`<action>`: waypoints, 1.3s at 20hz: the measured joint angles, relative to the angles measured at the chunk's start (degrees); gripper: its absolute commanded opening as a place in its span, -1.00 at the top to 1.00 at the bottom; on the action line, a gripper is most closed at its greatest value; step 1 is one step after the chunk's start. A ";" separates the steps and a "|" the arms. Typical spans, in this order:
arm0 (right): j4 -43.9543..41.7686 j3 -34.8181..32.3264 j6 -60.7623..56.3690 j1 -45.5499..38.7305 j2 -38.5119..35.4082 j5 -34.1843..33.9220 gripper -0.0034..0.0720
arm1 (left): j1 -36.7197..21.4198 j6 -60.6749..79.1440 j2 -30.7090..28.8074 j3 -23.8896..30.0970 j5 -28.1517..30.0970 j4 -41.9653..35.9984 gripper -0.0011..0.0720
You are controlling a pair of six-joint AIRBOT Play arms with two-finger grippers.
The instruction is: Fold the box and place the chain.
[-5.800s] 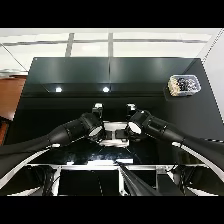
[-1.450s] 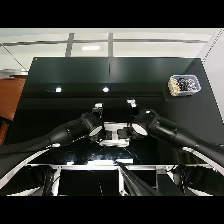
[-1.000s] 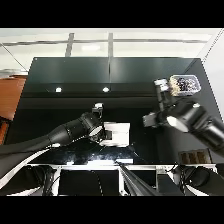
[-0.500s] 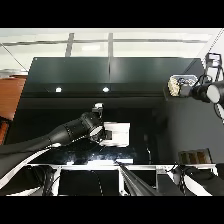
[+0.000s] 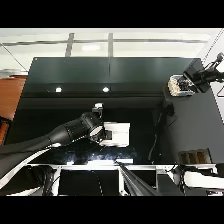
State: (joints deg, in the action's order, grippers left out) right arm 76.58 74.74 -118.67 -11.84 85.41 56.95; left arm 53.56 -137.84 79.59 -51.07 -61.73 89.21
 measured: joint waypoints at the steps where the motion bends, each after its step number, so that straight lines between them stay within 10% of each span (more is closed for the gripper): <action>1: -1.81 1.20 -0.70 -0.22 1.70 0.02 -0.71 | 0.00 0.02 0.00 0.00 0.00 -0.04 0.89; 22: -7.58 4.70 -7.39 -1.53 11.23 -2.56 -0.54 | -0.04 0.02 0.00 0.00 -0.11 -0.35 0.89; 26: -7.54 4.70 -6.62 -1.53 11.80 -3.10 -0.21 | -0.04 0.02 0.00 0.00 -0.11 -0.35 0.89</action>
State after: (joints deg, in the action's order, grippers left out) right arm 69.04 79.44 -125.29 -13.37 97.21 53.84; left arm 53.52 -137.82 79.59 -51.07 -61.84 88.86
